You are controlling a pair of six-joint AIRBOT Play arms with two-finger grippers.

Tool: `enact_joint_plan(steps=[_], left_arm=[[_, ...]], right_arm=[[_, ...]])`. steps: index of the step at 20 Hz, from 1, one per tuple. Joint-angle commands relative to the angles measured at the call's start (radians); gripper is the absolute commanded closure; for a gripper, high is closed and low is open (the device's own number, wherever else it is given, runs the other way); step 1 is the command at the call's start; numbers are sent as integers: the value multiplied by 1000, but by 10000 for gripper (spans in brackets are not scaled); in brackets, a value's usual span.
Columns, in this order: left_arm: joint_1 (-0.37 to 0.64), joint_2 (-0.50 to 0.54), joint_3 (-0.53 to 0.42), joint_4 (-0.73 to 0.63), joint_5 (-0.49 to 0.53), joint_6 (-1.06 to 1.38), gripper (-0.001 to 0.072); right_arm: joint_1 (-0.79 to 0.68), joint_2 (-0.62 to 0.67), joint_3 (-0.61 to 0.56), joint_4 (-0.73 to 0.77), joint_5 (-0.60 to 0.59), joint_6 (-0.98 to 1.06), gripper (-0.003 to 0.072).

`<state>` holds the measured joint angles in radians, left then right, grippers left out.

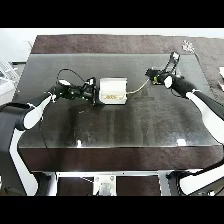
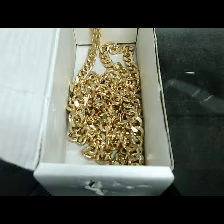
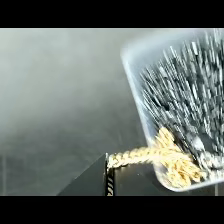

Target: Fold the box and place the chain.

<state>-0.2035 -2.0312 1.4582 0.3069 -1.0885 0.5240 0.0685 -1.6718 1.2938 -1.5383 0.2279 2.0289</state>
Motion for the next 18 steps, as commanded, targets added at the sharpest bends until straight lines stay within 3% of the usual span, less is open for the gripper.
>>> enact_joint_plan(steps=[1, 5, 9, 12, 18], left_arm=[[1, 0, 0, 0, 0, 0, 179], [1, 0, 0, 0, 0, 0, 179], [1, 0, 0, 0, -1, 0, 179], [1, 0, 0, 0, 0, 0, 179], [1, 0, 0, 0, -2, 0, 179]], right_arm=[[17, 188, 7, 1, 40, -76, 671], [106, 470, 7, -14, 95, -159, 672], [232, 650, 8, -72, 98, -164, 672], [345, 702, 27, -108, 97, -172, 672], [456, 679, 40, -116, 104, -183, 672]])
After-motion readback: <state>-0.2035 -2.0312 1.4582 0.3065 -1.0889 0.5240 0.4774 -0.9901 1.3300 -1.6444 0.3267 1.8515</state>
